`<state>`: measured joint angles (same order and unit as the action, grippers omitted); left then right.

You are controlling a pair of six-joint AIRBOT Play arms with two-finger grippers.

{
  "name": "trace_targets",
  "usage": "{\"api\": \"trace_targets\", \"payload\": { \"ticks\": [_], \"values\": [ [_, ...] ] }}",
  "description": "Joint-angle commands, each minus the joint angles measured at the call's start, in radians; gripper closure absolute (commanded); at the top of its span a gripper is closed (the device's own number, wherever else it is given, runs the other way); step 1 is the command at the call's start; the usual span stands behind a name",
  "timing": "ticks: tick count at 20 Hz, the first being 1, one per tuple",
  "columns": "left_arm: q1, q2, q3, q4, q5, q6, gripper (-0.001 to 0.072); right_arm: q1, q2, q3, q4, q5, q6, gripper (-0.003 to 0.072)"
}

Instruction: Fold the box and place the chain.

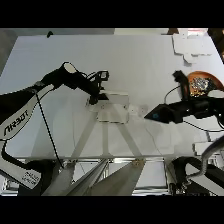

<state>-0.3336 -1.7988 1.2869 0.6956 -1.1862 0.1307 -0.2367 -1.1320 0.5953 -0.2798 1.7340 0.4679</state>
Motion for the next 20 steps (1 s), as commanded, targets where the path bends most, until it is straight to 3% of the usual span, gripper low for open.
{"api": "trace_targets", "payload": {
  "ticks": [1,4,8,11,14,15,16,17,20],
  "values": [
    [0.000,0.000,-0.001,0.000,0.000,0.000,0.0696,0.260,0.018,0.001,0.026,0.012,0.050,0.0674],
    [0.000,0.000,-0.001,0.000,0.000,0.000,0.0696,0.455,0.069,0.001,0.015,-0.180,0.060,0.0674],
    [0.000,0.000,-0.001,0.000,0.000,0.000,0.0696,0.544,0.130,0.001,-0.088,-0.475,0.060,0.0674],
    [0.000,0.000,-0.001,0.000,0.000,0.000,0.0696,0.544,0.156,0.001,-0.263,-0.620,0.099,0.0674],
    [0.000,0.000,-0.001,0.000,0.000,0.000,0.0696,0.544,0.156,0.001,-0.504,-0.686,0.111,0.0666],
    [0.000,0.000,-0.001,0.000,0.000,0.000,0.0696,0.544,0.155,0.001,-0.563,-0.706,0.111,0.0501],
    [0.000,0.000,-0.001,0.000,0.000,0.000,0.0696,0.544,0.155,0.001,-0.600,-0.737,0.111,0.0256],
    [0.000,0.000,-0.001,0.000,0.000,0.000,0.0696,0.544,0.155,0.000,-0.620,-0.783,0.106,0.0083],
    [0.000,0.000,-0.001,0.000,0.000,0.000,0.0696,0.544,0.155,-0.005,-0.642,-0.912,0.045,0.0066]
  ]
}}
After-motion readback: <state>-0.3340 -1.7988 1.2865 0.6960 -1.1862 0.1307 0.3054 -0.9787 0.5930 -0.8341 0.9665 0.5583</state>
